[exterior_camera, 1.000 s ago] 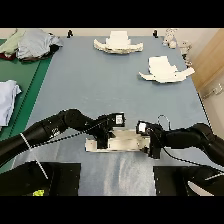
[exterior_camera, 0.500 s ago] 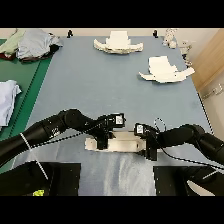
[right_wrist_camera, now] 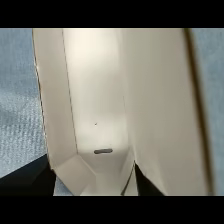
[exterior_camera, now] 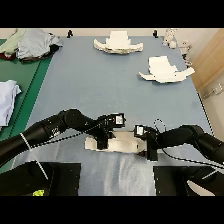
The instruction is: Fold the box.
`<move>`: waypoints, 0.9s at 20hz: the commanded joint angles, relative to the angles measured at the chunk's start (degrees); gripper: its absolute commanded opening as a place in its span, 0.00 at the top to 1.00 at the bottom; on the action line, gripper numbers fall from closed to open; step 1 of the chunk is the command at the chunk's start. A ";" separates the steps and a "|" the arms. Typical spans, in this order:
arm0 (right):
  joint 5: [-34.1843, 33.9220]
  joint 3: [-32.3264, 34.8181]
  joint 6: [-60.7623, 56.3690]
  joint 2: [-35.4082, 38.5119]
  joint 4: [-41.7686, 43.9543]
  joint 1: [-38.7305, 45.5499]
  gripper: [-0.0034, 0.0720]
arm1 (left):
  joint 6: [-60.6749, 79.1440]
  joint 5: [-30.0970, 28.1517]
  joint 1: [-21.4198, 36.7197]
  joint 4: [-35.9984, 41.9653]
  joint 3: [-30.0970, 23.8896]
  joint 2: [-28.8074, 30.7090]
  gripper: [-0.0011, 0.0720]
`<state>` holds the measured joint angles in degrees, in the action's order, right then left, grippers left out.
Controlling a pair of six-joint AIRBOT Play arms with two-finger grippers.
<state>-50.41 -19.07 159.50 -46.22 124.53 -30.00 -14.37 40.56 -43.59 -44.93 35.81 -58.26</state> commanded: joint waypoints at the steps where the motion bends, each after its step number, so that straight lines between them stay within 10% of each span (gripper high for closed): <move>1: 1.77 1.03 0.68 -0.83 1.49 0.02 0.01 | -0.02 -0.02 0.00 0.00 0.07 0.00 0.96; 18: 7.32 2.82 6.64 -1.99 4.76 0.00 0.16 | -0.02 -0.02 0.00 0.00 0.07 0.00 0.96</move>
<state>-42.92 -16.29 165.97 -47.88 129.25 -30.02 -14.41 40.47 -43.59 -44.91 35.81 -58.28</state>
